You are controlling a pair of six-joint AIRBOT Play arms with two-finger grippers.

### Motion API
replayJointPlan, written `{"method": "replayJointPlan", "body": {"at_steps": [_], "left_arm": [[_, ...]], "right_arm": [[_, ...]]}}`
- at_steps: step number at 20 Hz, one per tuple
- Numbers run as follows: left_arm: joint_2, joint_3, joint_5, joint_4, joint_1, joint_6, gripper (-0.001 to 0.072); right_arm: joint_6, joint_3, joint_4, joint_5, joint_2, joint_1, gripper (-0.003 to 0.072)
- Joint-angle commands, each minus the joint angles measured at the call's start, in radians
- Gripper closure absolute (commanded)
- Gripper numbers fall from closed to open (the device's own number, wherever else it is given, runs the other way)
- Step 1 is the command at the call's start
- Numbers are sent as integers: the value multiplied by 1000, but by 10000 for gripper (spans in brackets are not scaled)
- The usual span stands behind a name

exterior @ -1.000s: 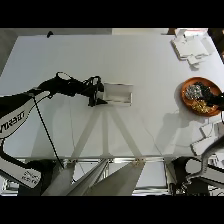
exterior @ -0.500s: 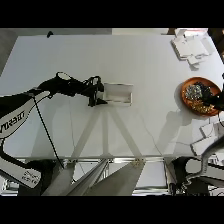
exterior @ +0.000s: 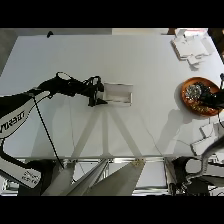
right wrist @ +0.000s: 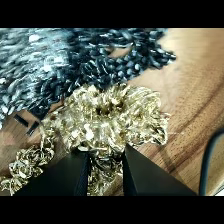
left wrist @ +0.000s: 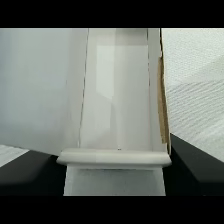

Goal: Fold the box and place the chain.

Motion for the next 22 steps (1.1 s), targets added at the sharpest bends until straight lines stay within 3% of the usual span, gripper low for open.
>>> {"method": "replayJointPlan", "body": {"at_steps": [1, 6, 16, 22], "left_arm": [[0, 1, 0, 0, 0, 0, 332], [0, 1, 0, 0, 0, 0, 332], [0, 1, 0, -2, 0, 0, 332], [0, 1, 0, -3, 0, 0, 332]], "right_arm": [[-1, -2, 21, 33, -11, 1, 675], [-30, -2, 21, 72, 35, 1, 677], [-53, -2, 47, 205, 257, 13, 677], [-52, -2, 100, 220, 336, 233, 678]]}}
